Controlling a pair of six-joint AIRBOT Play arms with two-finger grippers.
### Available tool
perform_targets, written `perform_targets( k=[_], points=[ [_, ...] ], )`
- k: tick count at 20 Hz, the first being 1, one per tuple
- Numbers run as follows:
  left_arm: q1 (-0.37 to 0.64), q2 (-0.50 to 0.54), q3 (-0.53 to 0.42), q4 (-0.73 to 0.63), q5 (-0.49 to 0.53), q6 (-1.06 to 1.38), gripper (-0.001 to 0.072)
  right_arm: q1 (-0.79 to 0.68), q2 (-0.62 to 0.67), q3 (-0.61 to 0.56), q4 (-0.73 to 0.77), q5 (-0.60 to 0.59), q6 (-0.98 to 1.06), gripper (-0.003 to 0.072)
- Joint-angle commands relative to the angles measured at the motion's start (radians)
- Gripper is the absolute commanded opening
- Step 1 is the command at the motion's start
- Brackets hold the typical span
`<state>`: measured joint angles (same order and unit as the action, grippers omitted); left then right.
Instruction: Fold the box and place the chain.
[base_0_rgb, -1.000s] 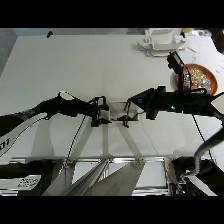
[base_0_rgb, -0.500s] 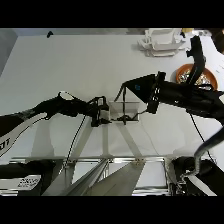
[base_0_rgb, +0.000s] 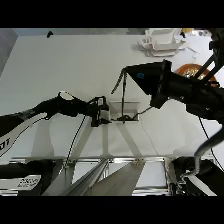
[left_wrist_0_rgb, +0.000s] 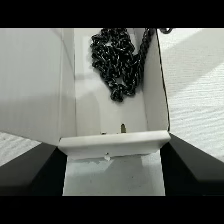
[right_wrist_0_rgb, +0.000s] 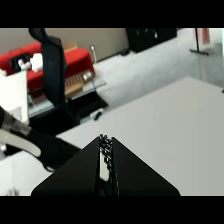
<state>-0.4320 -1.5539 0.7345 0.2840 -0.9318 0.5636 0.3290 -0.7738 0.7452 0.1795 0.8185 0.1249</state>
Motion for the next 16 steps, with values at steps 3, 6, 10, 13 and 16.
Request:
perform_targets(
  k=[3,6,10,13,16],
  points=[
    [0.000,0.000,0.000,0.000,0.000,0.000,0.0141,0.000,0.003,0.001,0.059,0.003,-0.058,0.0023],
    [0.000,0.000,0.000,0.000,0.000,0.000,0.0141,0.000,0.003,0.001,-0.019,0.008,-0.043,0.0023],
    [0.000,0.000,0.000,0.000,0.000,0.000,0.0141,0.000,0.003,0.000,-0.300,0.119,0.102,0.0023],
    [0.000,0.000,0.000,0.000,0.000,0.000,0.0141,0.000,0.002,0.000,-0.580,0.188,0.259,0.0023],
    [0.000,0.000,0.000,0.000,0.000,0.000,0.0141,0.000,-0.013,0.000,-0.780,0.192,0.364,0.0023]
  ],
)
